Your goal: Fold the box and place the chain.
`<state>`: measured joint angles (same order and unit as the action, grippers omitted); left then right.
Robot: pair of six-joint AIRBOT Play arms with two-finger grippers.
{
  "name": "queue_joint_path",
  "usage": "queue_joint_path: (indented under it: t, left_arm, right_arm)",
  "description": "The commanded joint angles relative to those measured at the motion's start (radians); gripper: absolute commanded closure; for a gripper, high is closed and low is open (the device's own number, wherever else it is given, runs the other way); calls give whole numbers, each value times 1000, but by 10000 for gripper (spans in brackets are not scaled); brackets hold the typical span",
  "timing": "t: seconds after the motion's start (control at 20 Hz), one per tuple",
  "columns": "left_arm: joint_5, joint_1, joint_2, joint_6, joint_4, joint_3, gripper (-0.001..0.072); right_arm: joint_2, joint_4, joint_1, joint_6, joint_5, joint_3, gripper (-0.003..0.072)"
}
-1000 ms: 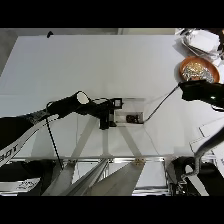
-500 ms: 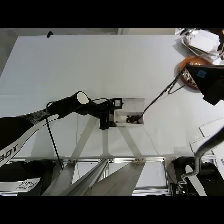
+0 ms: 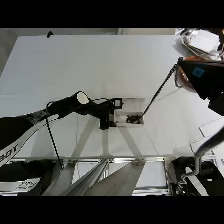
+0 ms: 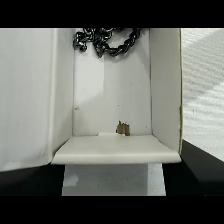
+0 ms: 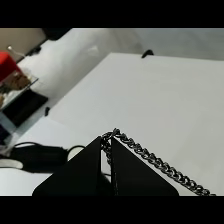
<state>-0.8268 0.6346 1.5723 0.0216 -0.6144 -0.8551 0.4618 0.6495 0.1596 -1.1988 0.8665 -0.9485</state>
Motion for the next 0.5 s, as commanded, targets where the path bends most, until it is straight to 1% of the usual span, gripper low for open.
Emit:
queue_joint_path:
  t: [0.0, 0.25, 0.45]
  left_arm:
    - [0, -1, -1, 0, 0, 0, 384]
    - [0, -1, -1, 0, 0, 0, 385]
    - [0, -1, -1, 0, 0, 0, 385]
  right_arm:
    - [29, 62, 97, -8, -31, -1, 667]
    - [154, 136, 188, -9, 34, 0, 667]
    - [247, 177, 193, -17, 132, 0, 667]
